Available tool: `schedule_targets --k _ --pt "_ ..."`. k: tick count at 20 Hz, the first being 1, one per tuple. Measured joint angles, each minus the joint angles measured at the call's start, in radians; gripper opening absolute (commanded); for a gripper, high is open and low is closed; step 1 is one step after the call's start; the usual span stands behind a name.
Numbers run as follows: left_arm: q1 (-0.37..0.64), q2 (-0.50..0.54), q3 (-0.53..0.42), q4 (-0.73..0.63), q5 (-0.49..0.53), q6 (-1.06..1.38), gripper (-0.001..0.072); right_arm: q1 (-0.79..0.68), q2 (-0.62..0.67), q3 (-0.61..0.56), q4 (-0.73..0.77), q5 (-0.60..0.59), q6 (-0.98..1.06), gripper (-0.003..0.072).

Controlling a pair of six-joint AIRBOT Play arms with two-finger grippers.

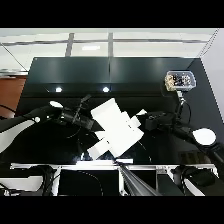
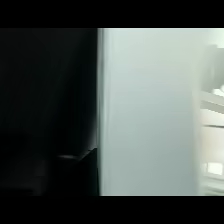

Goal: Fold the box and place the chain.

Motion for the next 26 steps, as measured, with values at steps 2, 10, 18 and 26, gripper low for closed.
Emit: schedule_targets --k 2,10,18,26 --pt "0.006 0.004 0.039 0.022 -0.035 0.024 0.0023 -0.042 0.000 0.057 -0.093 0.061 0.018 0.0648" --pt "-0.120 0.215 0.080 0.278 0.164 0.277 0.0025 -0.198 -0.002 0.225 -0.561 0.414 -0.029 0.0647" --pt "-0.246 0.301 -0.024 0.329 0.504 0.548 0.0029 -0.014 -0.008 0.073 -0.595 0.372 -0.314 0.0647" --pt "-0.257 0.298 -0.034 0.331 0.509 0.586 0.0029 0.230 -0.115 0.011 -0.526 0.262 -0.449 0.0647"
